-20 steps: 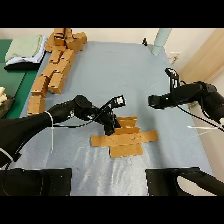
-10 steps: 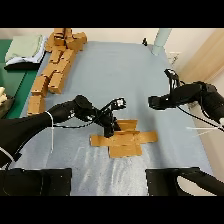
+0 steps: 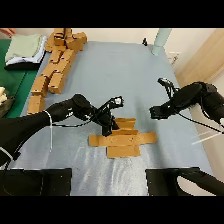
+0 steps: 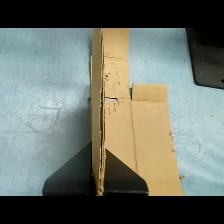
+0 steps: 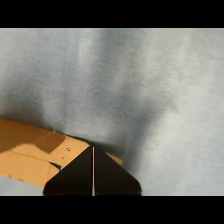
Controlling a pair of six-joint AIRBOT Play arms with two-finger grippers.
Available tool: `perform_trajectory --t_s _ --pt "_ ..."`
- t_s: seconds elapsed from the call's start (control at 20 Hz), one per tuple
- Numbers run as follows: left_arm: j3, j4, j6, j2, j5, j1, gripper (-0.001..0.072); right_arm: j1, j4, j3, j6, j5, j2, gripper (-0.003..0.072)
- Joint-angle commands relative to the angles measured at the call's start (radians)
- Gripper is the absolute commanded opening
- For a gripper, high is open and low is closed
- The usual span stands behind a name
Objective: Fold the box.
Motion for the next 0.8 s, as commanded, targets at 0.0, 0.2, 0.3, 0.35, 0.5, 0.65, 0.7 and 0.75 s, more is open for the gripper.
perform_trajectory --t_s 0.0,0.2,0.3,0.35,0.5,0.65,0.7,0.75 --pt "0.0 -0.003 -0.005 0.002 -0.005 0.011 0.0016 0.051 0.023 -0.002 -0.053 -0.037 0.028 0.0003" --pt "0.0 -0.003 -0.005 0.002 -0.008 0.011 0.0016 0.224 -0.067 -0.075 -0.003 -0.028 0.132 0.0002" --pt "0.0 -0.003 -0.006 0.002 -0.009 0.011 0.0016 0.307 -0.094 -0.139 0.011 -0.017 0.18 0.0002" --pt "0.0 -0.003 -0.02 0.002 -0.009 0.011 0.0016 0.35 -0.097 -0.173 0.011 -0.008 0.2 0.0002" --pt "0.0 -0.004 -0.062 0.002 -0.008 0.011 0.0015 0.552 -0.127 -0.288 0.013 0.058 0.263 0.0002" --pt "0.0 -0.003 -0.062 0.002 -0.008 0.011 0.0016 0.795 -0.235 -0.367 0.048 0.17 0.315 0.016" --pt "0.0 -0.004 -0.062 0.002 -0.008 0.01 0.0015 0.858 -0.273 -0.384 0.047 0.212 0.314 0.0454" --pt "0.0 -0.004 -0.062 0.002 -0.008 0.01 0.0015 0.901 -0.309 -0.398 0.047 0.248 0.304 0.0548"
